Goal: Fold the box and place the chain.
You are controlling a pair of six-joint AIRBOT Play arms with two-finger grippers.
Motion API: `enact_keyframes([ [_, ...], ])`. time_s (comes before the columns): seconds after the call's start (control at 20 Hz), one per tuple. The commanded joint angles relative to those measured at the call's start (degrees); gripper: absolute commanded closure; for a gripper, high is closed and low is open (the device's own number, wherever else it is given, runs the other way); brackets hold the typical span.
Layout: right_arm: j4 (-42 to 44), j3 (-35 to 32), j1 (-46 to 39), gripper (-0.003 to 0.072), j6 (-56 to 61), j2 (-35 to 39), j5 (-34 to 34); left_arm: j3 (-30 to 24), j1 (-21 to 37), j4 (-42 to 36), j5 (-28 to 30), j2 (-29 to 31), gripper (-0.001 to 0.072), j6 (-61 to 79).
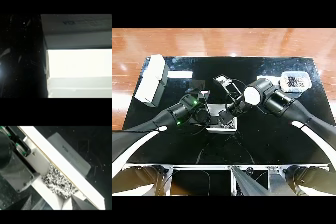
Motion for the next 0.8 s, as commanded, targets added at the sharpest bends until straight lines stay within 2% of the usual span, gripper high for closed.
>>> enact_keyframes([
  [0.0,-0.46,-0.02,-0.72,0.01,-0.46,1.81,3.41,0.0,0.0,0.02,-0.04,0.0,0.069,0.02],
  [0.15,-4.85,-0.02,-4.24,0.01,-0.44,5.77,9.09,0.0,0.0,-0.13,0.02,0.0,0.069,0.02],
  [0.3,-9.53,-1.16,-11.52,0.01,-0.33,9.68,13.6,0.0,0.0,-0.2,0.13,0.0,0.069,0.02],
  [0.5,-7.96,-7.67,-21.62,0.01,1.53,11.13,13.9,0.02,0.0,-0.24,-0.04,0.0,0.069,0.0],
  [0.75,-5.99,-11.93,-22.71,0.01,0.63,11.13,13.29,0.37,0.0,-0.42,0.7,0.02,0.0686,0.0],
])
